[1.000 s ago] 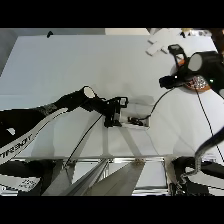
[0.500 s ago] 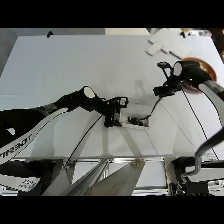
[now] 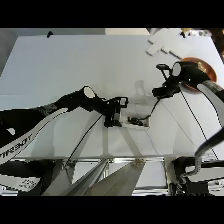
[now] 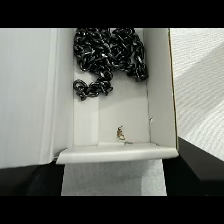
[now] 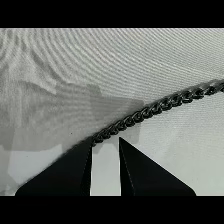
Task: Fold the box and place the chain.
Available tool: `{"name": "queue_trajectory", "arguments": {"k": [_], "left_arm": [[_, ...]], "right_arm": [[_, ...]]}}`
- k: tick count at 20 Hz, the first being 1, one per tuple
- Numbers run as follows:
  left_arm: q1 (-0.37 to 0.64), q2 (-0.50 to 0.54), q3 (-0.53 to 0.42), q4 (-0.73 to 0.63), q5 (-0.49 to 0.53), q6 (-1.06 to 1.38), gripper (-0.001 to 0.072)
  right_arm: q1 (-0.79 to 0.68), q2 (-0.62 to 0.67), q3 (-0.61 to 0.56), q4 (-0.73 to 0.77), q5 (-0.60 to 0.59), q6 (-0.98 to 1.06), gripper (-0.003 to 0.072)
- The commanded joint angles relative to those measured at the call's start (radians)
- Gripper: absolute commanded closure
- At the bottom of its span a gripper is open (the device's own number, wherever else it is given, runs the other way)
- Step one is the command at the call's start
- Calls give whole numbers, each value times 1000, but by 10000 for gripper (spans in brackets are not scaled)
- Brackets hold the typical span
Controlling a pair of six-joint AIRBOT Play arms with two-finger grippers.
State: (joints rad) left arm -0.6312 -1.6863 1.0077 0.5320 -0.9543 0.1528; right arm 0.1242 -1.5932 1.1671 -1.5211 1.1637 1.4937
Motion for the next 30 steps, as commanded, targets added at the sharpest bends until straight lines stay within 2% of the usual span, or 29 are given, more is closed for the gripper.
{"name": "queue_trajectory", "arguments": {"k": [1, 15, 17, 20, 22, 25, 30], "left_arm": [[0, 0, 0, 0, 0, 0, 539], [0, 0, 0, 0, 0, 0, 539], [0, 0, 0, 0, 0, 0, 539], [0, 0, 0, 0, 0, 0, 539], [0, 0, 0, 0, 0, 0, 539], [0, 0, 0, 0, 0, 0, 539], [0, 0, 0, 0, 0, 0, 539]], "right_arm": [[-1, -1, -1, 3, 8, 2, 507], [-1, -24, -15, -1, -17, 24, 515], [0, -24, -15, 0, -22, 24, 597], [0, -24, -15, 0, -4, -9, 666], [0, -7, -15, -4, 37, -53, 666], [2, 109, -15, -12, 84, -56, 667], [71, 398, -15, -18, 230, -54, 666]]}}
